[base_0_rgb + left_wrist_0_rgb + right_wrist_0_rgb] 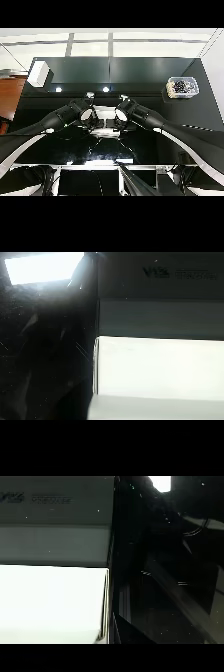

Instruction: Fold the box and place the chain.

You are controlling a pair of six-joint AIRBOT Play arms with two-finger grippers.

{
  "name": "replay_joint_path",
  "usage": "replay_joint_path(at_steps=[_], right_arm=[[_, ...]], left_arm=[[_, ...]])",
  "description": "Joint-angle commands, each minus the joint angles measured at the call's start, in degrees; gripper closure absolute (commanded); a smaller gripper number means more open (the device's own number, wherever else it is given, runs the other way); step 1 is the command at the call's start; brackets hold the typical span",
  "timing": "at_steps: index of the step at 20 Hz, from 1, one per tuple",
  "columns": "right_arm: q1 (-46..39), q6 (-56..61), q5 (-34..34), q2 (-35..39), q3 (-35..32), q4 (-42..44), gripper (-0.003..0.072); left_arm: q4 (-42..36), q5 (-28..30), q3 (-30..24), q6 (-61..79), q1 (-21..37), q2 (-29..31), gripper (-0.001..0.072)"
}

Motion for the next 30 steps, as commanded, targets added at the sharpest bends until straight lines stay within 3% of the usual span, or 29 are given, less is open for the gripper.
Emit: replay_joint_path(at_steps=[1,13,14,15,23,24,25,26,30], right_arm=[[0.04,0.85,0.02,-0.52,0.04,-0.02,0.0523],[0.04,1.90,-1.11,-1.84,0.07,1.75,0.0554],[0.04,1.86,-0.50,-1.84,0.07,1.68,0.0631],[0.04,1.86,-0.13,-1.84,0.07,1.66,0.0653],[0.04,1.40,-0.13,-1.79,0.46,1.64,0.0645],[0.04,1.38,-0.13,-1.77,0.79,1.62,0.0637],[-0.02,1.42,-0.13,-1.75,1.18,1.44,0.0435],[-0.15,1.42,0.15,-1.75,1.60,1.29,0.0383],[-0.26,1.40,1.18,-1.68,1.84,1.01,0.0385]], left_arm=[[0.00,0.07,-0.02,0.00,0.00,-0.02,0.0676],[-0.02,0.28,-0.02,0.02,0.00,-0.02,0.0676],[-0.02,0.28,-0.02,0.02,0.00,-0.02,0.0676],[-0.02,0.28,-0.02,0.02,0.00,-0.02,0.0676],[-0.02,0.20,-0.02,0.02,0.00,-0.02,0.0676],[-0.02,0.20,-0.02,0.02,0.00,-0.02,0.0676],[-0.02,0.20,-0.02,0.02,0.00,-0.02,0.0676],[-0.02,0.20,-0.02,0.02,0.00,-0.02,0.0676],[-0.02,0.17,-0.02,0.02,0.00,-0.02,0.0676]])
